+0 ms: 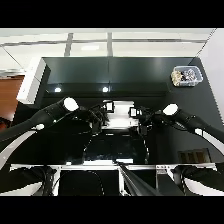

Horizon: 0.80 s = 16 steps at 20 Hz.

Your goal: Fold the box and place the chain.

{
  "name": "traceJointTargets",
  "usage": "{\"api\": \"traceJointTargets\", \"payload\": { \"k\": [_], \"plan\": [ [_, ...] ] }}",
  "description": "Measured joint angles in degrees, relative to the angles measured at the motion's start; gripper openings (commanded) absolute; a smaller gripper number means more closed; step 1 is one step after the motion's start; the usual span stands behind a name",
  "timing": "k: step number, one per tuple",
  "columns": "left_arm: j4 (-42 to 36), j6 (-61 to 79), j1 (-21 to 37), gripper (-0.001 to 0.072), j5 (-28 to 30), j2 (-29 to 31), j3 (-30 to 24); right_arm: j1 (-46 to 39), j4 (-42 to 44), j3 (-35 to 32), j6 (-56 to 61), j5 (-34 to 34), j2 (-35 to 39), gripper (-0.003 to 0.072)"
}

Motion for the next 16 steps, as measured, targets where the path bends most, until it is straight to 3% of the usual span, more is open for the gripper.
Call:
{"api": "traceJointTargets", "payload": {
  "k": [5,6,10,11,12,13,14,15,16],
  "plan": [
    [-1.3,-2.0,1.0,0.0194,0.0,-0.5,0.0,0.0,0.0,0.0,0.0,0.0,0.0,0.0493],
    [-1.5,-2.4,1.2,0.0127,-0.3,-0.5,0.0,0.0,0.0,0.0,0.0,0.0,0.0,0.0493],
    [-1.6,-2.8,1.5,0.0092,-0.5,-0.5,0.0,0.0,0.0,0.0,0.0,0.0,0.0,0.0493],
    [-1.6,-2.8,1.5,0.0122,-0.5,-0.5,0.0,0.0,0.0,0.0,0.0,0.0,0.0,0.0493],
    [-1.7,-2.8,1.4,0.0333,-0.6,-0.5,0.0,0.0,0.0,0.0,0.0,0.0,0.0,0.0493],
    [-1.9,-3.0,1.3,0.0426,-0.7,-0.5,0.0,0.0,0.0,0.0,0.0,0.0,0.0,0.0493],
    [-1.9,-3.0,1.2,0.0272,-0.7,-0.5,0.0,0.0,0.0,0.0,0.0,0.0,0.0,0.0493],
    [-1.8,-3.0,1.1,0.0066,-0.7,-0.5,0.0,0.0,0.0,0.0,0.0,0.0,0.0,0.0493],
    [-1.6,-3.0,1.1,0.0079,-0.6,-0.5,0.0,0.0,0.0,0.0,0.0,0.0,0.0,0.0493]
  ]
}}
